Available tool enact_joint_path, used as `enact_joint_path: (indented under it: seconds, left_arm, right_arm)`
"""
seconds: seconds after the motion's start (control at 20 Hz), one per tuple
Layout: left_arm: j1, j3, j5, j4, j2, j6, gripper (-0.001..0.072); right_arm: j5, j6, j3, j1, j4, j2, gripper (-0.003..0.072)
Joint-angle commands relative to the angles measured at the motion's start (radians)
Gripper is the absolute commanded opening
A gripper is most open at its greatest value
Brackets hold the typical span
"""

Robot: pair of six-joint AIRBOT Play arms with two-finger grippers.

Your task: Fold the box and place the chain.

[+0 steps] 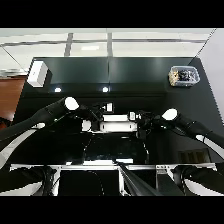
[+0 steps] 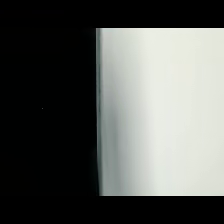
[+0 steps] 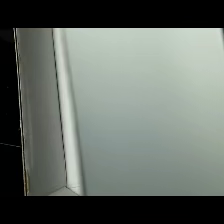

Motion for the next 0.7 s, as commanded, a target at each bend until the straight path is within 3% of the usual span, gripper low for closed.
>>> enact_joint_path:
  seconds: [0.0,0.65]
  left_arm:
    - [0.0,0.001,-0.001,0.0,0.0,0.001,0.0025]
    - [0.0,0.001,-0.001,0.0,0.0,0.001,0.0025]
  right_arm:
    - [0.01,0.001,0.003,0.002,-0.015,-0.003,0.0684]
    - [0.023,0.023,0.014,0.002,-0.036,-0.013,0.0684]
